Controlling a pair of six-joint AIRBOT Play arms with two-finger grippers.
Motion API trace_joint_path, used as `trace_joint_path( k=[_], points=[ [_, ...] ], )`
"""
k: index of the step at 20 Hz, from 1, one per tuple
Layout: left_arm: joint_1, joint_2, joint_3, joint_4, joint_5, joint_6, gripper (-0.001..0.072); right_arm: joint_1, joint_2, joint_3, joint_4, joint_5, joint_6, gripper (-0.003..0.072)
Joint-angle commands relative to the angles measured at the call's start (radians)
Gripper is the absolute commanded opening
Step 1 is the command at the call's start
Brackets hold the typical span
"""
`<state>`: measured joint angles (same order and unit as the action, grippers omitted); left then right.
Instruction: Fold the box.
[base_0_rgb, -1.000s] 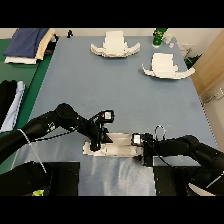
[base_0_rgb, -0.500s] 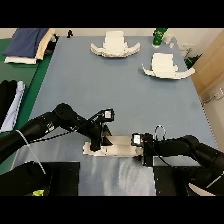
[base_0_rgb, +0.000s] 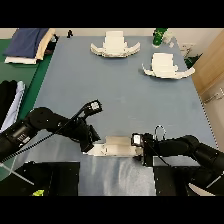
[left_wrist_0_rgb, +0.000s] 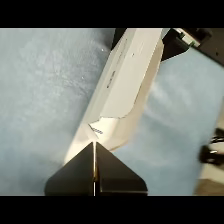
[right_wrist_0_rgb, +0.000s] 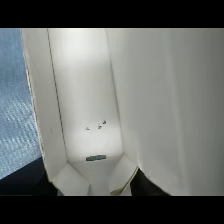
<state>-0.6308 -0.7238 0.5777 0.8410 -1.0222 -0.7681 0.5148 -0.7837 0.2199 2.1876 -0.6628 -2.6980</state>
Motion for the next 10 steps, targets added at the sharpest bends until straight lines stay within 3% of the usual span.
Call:
trace_joint_path(
  k=[1,4,7,10],
  points=[
    [-0.039,0.055,0.001,-0.086,-0.076,-0.302,0.0014,0.0,0.0,0.001,0.0,0.0,0.0,0.0512],
    [-0.141,-0.029,0.001,-0.201,0.108,-0.399,0.0014,0.0,0.0,0.001,0.0,0.0,0.0,0.0512],
    [-0.163,-0.172,0.04,-0.265,0.298,-0.412,0.0014,0.0,0.0,0.001,0.0,0.0,0.0,0.0512],
    [-0.105,-0.315,0.111,-0.266,0.335,-0.473,0.0014,0.0,0.0,0.001,0.0,0.0,0.0,0.0512]
  ],
)
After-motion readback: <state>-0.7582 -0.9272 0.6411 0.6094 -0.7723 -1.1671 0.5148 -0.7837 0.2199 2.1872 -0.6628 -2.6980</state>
